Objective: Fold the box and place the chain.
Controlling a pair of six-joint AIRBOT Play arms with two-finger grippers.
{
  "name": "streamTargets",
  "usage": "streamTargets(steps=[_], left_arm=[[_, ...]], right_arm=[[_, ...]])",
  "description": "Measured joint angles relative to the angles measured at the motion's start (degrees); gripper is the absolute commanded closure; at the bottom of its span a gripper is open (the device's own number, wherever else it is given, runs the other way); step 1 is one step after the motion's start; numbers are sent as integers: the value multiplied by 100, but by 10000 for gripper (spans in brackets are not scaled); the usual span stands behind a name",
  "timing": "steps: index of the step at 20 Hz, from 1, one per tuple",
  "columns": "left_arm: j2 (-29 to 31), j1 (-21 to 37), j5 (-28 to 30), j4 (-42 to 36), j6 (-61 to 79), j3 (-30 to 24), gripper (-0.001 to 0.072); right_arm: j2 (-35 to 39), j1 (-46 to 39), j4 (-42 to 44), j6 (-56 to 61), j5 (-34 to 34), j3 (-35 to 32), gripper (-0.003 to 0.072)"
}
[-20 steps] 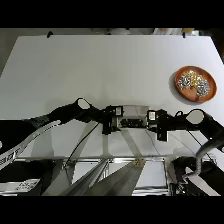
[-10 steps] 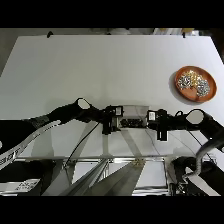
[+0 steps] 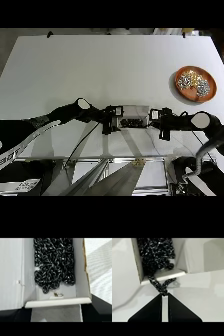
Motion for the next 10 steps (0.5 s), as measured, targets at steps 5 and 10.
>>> streamTargets(steps=[5, 10], left_arm=[[0, 0, 0, 0, -2, 0, 397], [0, 0, 0, 0, -2, 0, 397]], right_arm=[[695, 0, 529, 970, 66, 0, 673], [911, 0, 1867, 1274, 216, 0, 672]])
